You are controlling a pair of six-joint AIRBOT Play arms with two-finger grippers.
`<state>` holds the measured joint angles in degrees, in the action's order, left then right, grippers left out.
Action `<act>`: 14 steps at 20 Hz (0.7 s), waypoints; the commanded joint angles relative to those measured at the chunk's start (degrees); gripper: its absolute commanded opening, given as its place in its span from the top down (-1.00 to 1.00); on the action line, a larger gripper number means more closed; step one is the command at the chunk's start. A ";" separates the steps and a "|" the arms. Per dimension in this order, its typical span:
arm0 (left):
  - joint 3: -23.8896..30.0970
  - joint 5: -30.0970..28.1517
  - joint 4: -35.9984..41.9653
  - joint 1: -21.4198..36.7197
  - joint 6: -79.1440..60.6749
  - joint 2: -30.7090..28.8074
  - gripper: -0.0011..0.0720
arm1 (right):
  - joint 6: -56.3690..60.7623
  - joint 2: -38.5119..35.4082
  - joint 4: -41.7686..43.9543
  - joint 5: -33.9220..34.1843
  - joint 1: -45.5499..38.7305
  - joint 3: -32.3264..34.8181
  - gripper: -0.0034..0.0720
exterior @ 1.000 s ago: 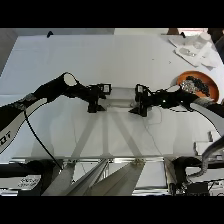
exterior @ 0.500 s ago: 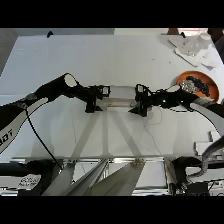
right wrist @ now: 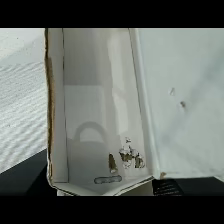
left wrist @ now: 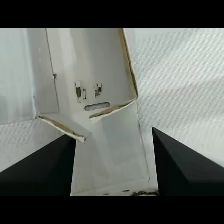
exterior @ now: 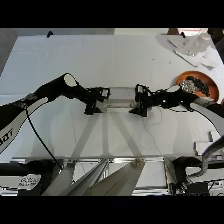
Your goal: Fold the box and place the chain.
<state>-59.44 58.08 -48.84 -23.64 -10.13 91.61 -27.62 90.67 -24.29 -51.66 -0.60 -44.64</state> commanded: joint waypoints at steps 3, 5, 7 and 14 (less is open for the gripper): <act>0.02 0.37 0.85 -0.02 -0.59 0.04 -0.09 | 0.11 0.02 0.13 0.17 0.00 -0.04 -0.42; 0.02 0.39 0.94 -0.02 -0.57 0.04 -0.08 | 0.11 0.02 0.13 0.17 0.00 -0.04 -0.42; 0.02 0.39 3.04 -0.02 -0.57 0.02 -0.07 | 0.11 0.02 0.13 0.15 0.00 -0.04 -0.42; 0.02 0.37 5.49 -0.02 -0.57 0.04 0.07 | 0.11 0.02 0.13 0.15 0.00 -0.04 -0.42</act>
